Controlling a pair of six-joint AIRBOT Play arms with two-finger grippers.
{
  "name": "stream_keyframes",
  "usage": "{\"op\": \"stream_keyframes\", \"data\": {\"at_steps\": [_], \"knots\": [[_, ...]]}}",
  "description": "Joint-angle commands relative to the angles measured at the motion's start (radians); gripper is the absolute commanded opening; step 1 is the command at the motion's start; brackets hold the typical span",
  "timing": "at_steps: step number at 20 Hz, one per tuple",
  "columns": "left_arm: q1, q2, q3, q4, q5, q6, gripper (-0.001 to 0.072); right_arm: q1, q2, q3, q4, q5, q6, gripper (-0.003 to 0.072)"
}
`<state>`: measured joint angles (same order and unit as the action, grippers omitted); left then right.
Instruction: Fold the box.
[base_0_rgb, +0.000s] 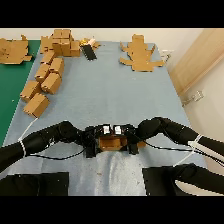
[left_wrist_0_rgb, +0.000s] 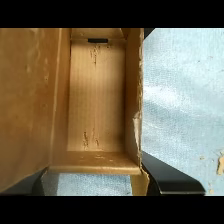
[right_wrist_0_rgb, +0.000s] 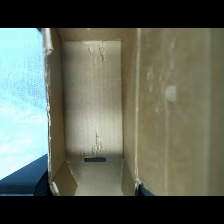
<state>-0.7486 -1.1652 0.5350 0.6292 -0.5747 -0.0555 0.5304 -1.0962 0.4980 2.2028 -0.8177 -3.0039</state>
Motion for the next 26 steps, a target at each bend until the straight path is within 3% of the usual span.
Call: {"op": "stream_keyframes", "data": {"at_steps": [1, 25, 26], "knots": [[0.000, 0.000, 0.000, -0.006, -0.005, 0.011, 0.0471, 0.001, 0.000, -0.001, 0.000, 0.000, 0.000, 0.0437], [0.000, 0.000, 0.000, -0.005, -0.001, 0.011, 0.0472, 0.001, 0.000, -0.001, -0.034, -0.012, 0.000, 0.0439], [0.000, 0.000, 0.000, -0.005, -0.001, 0.011, 0.0472, 0.000, 0.001, 0.000, -0.022, -0.011, 0.005, 0.0554]]}}
